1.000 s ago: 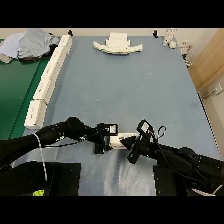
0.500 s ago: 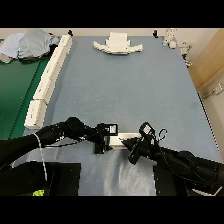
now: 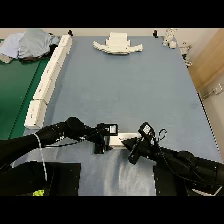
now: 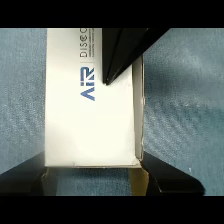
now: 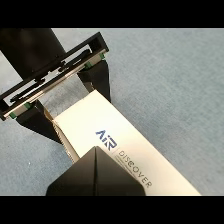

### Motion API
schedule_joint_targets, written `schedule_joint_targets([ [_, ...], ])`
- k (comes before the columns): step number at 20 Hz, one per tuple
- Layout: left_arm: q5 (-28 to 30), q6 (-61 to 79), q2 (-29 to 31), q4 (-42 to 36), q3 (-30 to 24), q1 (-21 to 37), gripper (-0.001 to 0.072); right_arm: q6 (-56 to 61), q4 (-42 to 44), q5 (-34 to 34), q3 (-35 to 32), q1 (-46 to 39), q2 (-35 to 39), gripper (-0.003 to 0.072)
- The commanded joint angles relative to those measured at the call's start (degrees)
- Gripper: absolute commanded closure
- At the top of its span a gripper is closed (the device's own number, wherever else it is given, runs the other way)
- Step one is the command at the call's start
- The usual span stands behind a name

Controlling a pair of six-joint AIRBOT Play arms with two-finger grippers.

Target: Fold the box.

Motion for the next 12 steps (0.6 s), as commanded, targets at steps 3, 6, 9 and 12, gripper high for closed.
schedule_joint_targets([
  [3, 0.0, 0.0, 0.0, 0.0, 0.0, 0.0, 0.0189, 0.0, -0.2, 0.2, 0.4, 0.0, 0.4, 0.0682],
  [6, 0.0, 0.0, 0.0, 0.0, 0.0, 0.0, 0.0189, 0.0, -0.6, 1.6, 1.3, 0.0, 2.7, 0.0682],
  [9, 0.0, 0.0, 0.0, 0.0, 0.0, 0.0, 0.0189, -0.1, -1.5, 2.4, 1.7, 0.0, 5.0, 0.0681],
  [12, 0.0, 0.0, 0.0, 0.0, 0.0, 0.0, 0.0189, -0.1, -2.6, 4.0, 1.7, 0.0, 6.3, 0.068],
])
